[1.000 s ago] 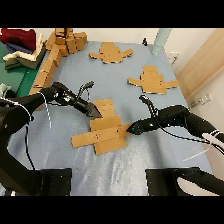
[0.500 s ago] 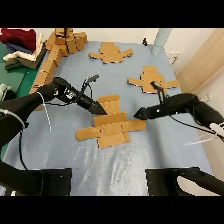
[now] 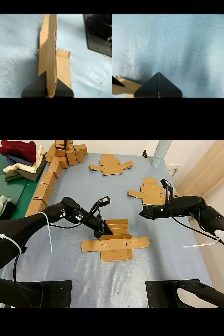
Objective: Fold the box.
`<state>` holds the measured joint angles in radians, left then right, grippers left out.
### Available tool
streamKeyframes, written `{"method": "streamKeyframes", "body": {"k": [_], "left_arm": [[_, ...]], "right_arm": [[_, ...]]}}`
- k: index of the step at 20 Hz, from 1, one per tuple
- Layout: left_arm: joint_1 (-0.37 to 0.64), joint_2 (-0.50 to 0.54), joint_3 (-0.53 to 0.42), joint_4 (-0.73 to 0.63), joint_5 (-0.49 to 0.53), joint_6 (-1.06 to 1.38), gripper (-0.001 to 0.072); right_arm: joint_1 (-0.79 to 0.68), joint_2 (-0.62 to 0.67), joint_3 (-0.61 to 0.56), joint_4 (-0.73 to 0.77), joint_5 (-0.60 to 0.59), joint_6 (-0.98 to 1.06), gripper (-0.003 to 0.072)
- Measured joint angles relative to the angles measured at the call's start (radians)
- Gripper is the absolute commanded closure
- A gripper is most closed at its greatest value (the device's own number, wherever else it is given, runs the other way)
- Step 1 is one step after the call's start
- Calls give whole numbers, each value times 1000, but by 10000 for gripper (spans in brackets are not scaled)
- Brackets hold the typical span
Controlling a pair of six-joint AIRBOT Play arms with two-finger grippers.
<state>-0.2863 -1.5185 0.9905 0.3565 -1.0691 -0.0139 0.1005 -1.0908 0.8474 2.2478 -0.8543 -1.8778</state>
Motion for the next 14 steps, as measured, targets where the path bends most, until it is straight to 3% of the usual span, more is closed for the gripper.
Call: {"method": "streamKeyframes", "body": {"k": [10,14], "left_arm": [[-17,-38,-11,-3,16,38,695],[-17,-42,-11,-3,12,39,695]], "right_arm": [[86,-6,4,-1,39,10,682],[93,14,4,-9,0,11,684]]}}
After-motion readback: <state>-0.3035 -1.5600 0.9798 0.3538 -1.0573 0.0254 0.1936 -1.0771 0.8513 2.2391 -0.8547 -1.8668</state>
